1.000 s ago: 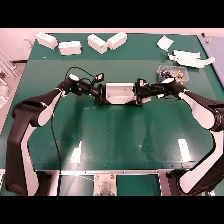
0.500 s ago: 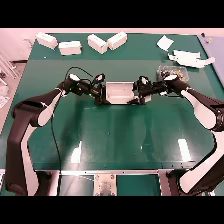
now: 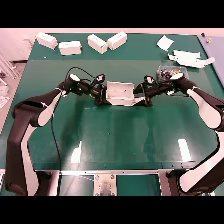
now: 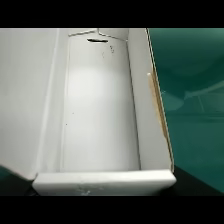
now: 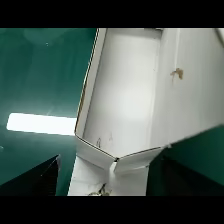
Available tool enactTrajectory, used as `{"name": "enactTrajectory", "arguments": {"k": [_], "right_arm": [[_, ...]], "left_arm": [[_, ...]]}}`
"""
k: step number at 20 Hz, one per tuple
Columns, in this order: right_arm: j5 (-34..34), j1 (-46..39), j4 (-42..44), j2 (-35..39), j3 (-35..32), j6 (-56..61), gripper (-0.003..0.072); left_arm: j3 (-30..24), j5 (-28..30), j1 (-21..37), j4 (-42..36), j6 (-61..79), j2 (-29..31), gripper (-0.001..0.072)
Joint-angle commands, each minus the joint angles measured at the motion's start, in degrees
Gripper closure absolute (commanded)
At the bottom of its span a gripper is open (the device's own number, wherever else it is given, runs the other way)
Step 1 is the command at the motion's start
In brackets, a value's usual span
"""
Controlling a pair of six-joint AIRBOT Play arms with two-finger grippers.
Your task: Fold the box and place the chain.
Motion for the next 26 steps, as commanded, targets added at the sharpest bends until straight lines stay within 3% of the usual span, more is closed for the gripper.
{"name": "enactTrajectory", "arguments": {"k": [1, 3, 4, 7, 8, 11, 17, 20, 26], "right_arm": [[0.5, -1.9, -0.5, 2.9, 0.7, 0.4, -0.0034], [3.1, -2.2, 0.2, 5.0, 0.7, 0.9, -0.0034], [4.7, -2.2, 0.7, 5.8, 0.7, 2.7, 0.004], [8.3, -1.7, 0.8, 7.3, 0.7, 11.5, 0.0527], [9.5, -1.4, 0.8, 7.4, 0.7, 13.9, 0.0651], [10.1, 0.5, 1.0, 7.4, 0.4, 17.4, 0.0679], [-7.9, 4.9, 4.0, 6.7, 0.5, 17.2, 0.0679], [-12.3, 4.8, 7.9, 6.7, 0.7, 14.9, 0.0679], [-18.8, 4.8, 7.9, 5.5, 0.7, 13.4, 0.0681]], "left_arm": [[0.0, 0.4, 0.0, 0.0, 0.0, 0.0, 0.0186], [0.0, 0.4, 0.0, 0.0, 0.0, 0.0, 0.0186], [0.0, 0.4, 0.0, 0.0, 0.0, 0.0, 0.0186], [0.0, 0.5, 0.0, 0.0, 0.0, 0.0, 0.0186], [0.0, 0.5, 0.0, 0.0, 0.0, 0.0, 0.0186], [0.0, 0.5, 0.0, 0.0, 0.0, 0.0, 0.0185], [0.0, 0.4, 0.0, 0.0, 0.0, 0.0, 0.0186], [0.0, 0.4, 0.0, 0.0, 0.0, 0.0, 0.0186], [0.0, 0.5, 0.0, 0.0, 0.0, 0.0, 0.0186]]}}
